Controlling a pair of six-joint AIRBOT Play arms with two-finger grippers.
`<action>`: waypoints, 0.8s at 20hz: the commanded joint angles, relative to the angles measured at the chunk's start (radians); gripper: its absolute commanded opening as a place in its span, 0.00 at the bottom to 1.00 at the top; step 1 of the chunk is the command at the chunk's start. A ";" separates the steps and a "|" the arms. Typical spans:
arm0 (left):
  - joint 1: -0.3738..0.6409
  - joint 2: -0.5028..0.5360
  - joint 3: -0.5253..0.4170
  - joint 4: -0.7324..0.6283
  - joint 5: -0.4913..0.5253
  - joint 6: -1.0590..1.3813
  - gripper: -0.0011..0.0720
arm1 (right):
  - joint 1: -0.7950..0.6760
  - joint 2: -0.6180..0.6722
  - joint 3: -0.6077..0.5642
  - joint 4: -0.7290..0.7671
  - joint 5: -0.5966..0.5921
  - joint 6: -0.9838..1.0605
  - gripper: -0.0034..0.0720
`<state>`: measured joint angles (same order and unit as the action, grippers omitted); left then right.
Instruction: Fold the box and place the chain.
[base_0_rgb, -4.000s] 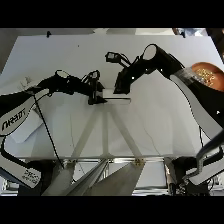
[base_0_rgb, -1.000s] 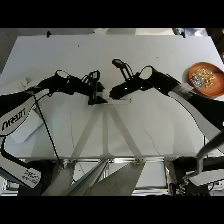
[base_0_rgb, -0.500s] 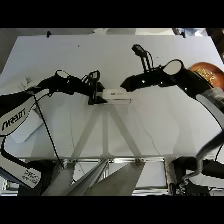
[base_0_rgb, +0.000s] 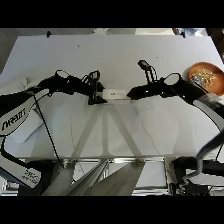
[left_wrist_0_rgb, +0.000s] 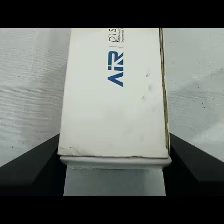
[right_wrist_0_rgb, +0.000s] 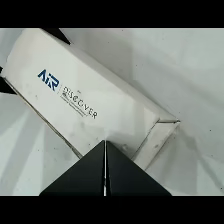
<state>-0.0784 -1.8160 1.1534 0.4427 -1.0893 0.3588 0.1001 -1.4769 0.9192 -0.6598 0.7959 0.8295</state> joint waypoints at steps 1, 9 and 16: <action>0.000 0.000 0.000 0.000 0.000 -0.001 0.54 | 0.000 -0.045 -0.008 -0.014 0.008 0.000 0.06; 0.000 0.000 0.000 0.000 0.000 -0.001 0.54 | -0.003 0.066 0.000 0.112 0.057 -0.073 0.06; 0.000 0.000 0.000 0.000 0.000 -0.001 0.54 | -0.064 0.371 0.011 -0.065 0.051 -0.097 0.06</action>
<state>-0.0788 -1.8160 1.1530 0.4416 -1.0912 0.3557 0.0692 -1.2118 0.9279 -0.6224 0.8509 0.7391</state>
